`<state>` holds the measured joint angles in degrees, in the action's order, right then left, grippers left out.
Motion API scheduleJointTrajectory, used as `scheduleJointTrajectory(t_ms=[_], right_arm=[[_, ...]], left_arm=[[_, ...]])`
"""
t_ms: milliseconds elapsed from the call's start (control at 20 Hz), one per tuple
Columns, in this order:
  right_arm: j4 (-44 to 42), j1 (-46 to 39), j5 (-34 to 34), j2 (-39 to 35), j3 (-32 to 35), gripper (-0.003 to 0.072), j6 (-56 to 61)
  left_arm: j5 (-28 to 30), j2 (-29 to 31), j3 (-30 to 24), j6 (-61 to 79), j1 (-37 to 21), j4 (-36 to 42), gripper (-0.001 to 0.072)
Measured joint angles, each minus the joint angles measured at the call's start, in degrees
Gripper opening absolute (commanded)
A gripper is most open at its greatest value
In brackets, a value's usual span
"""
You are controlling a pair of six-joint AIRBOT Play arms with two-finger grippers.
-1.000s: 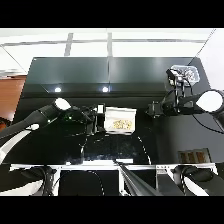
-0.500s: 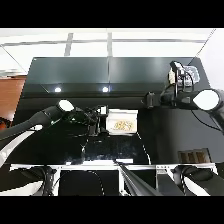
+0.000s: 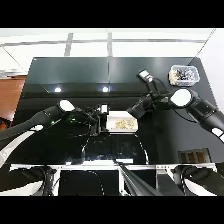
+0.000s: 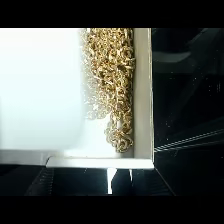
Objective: Fold the box and place the chain.
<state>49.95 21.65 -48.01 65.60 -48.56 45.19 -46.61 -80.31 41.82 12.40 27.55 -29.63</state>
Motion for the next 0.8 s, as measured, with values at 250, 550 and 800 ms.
scheduleJointTrajectory(t_ms=[250, 550, 800], right_arm=[[0.4, 0.8, -7.4, 0.2, -0.2, 0.0689, -14.6], [0.4, 0.9, -10.7, 0.3, 0.0, 0.0642, -22.6], [-0.3, 1.2, -10.0, 0.6, 1.1, 0.0286, -26.1]], left_arm=[[0.2, 0.0, 0.0, -0.2, 0.0, 0.0, 0.0352], [0.3, 0.0, 0.0, -0.2, 0.0, 0.0, 0.0352], [0.4, 0.0, 0.0, -0.3, 0.0, -0.1, 0.0352]])
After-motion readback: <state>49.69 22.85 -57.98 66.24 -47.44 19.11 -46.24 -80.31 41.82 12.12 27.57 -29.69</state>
